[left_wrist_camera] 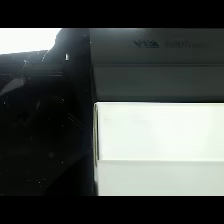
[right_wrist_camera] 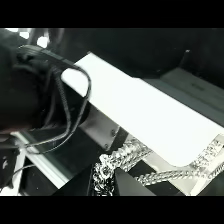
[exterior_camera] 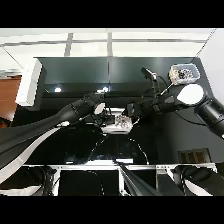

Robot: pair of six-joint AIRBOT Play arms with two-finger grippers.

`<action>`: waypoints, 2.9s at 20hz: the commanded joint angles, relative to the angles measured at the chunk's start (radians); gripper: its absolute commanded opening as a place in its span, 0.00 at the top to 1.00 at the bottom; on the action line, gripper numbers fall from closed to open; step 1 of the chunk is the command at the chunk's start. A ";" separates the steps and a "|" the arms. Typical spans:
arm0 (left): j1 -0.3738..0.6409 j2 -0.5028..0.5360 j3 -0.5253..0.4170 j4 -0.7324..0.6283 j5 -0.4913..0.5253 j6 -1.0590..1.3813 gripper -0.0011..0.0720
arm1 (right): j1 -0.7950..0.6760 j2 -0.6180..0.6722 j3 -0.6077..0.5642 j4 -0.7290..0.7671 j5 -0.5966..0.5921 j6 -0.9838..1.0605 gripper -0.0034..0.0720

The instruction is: Fold the box and place the chain.

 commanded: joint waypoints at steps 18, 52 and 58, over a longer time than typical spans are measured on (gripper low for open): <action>0.001 -0.001 0.001 0.000 0.002 0.000 0.95 | -0.470 -0.434 0.150 -0.659 -0.432 0.475 0.00; 0.001 -0.001 0.001 0.000 0.004 0.000 0.95 | -0.245 0.324 0.334 -0.021 0.257 0.087 0.94; 0.001 -0.001 0.001 0.000 0.004 0.000 0.95 | -0.154 0.324 0.335 0.170 0.046 0.047 0.94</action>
